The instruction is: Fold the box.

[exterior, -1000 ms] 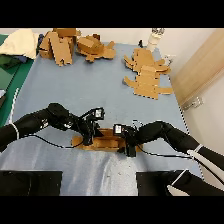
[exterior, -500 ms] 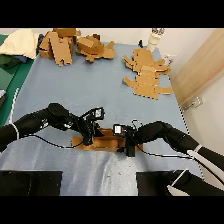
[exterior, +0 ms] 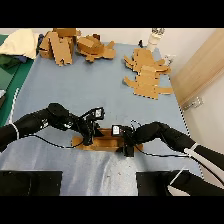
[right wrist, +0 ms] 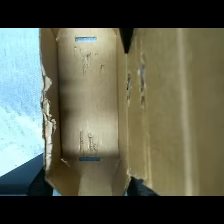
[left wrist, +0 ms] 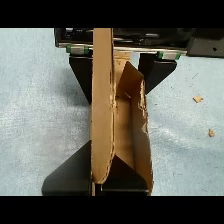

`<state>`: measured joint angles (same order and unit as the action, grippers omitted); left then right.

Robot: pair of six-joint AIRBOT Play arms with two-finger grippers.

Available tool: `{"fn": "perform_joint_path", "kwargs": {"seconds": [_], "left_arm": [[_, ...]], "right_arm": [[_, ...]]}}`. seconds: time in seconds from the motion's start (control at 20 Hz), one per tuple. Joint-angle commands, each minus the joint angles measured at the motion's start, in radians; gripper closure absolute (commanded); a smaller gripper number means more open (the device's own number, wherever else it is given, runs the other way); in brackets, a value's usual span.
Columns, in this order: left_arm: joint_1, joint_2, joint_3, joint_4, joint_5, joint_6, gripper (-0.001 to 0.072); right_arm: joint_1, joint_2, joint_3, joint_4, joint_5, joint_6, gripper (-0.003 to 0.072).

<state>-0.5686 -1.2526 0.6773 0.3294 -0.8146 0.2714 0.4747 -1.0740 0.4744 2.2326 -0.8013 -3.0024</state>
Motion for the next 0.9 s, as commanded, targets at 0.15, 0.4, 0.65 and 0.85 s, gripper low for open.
{"fn": "perform_joint_path", "kwargs": {"seconds": [0.15, 0.4, 0.65, 0.85], "left_arm": [[0.001, 0.0, 0.0, 0.0, 0.002, 0.0, 0.0695], [0.001, 0.0, 0.0, 0.0, 0.001, -0.003, 0.0696], [0.003, 0.0, 0.001, 0.0, 0.045, -0.095, 0.05], [0.003, 0.013, 0.001, 0.016, 0.069, -0.222, 0.0334]], "right_arm": [[0.001, -0.003, -0.001, -0.03, 0.006, 0.001, 0.0163], [0.001, -0.003, -0.001, -0.03, 0.006, 0.001, 0.0162], [0.001, -0.003, -0.001, -0.03, 0.006, 0.002, 0.0162], [0.001, -0.003, -0.001, -0.029, 0.005, 0.002, 0.0162]]}}
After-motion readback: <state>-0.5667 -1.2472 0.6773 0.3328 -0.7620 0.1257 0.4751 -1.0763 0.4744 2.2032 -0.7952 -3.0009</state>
